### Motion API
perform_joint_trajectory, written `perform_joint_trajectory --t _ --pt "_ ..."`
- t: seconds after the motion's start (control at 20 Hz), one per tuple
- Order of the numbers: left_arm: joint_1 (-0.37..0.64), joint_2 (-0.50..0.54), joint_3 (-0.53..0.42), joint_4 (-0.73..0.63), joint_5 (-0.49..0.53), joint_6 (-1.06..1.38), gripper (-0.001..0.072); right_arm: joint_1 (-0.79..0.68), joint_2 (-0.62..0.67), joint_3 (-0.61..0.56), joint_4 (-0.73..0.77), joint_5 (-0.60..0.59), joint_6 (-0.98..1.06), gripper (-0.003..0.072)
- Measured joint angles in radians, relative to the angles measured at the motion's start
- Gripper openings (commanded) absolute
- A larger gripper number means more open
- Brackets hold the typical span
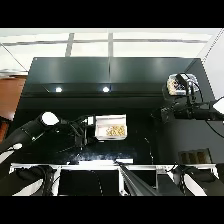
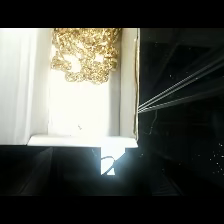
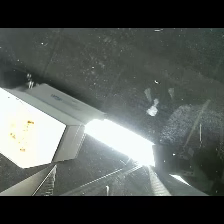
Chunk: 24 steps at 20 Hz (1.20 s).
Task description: Fold the box and place the chain.
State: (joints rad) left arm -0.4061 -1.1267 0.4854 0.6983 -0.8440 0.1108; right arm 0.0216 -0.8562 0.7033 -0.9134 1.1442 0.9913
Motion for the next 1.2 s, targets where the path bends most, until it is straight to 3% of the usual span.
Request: perform_joint_trajectory --t 0.4,1.2 --pt "0.0 -0.01 0.0 -0.025 0.045 0.037 0.0688 0.0 0.0 0.0 0.0 0.0 0.0 0.0701" --pt "0.0 -0.027 0.003 -0.101 0.027 0.147 0.0688 0.0 0.0 0.0 0.0 0.0 0.0 0.0701"
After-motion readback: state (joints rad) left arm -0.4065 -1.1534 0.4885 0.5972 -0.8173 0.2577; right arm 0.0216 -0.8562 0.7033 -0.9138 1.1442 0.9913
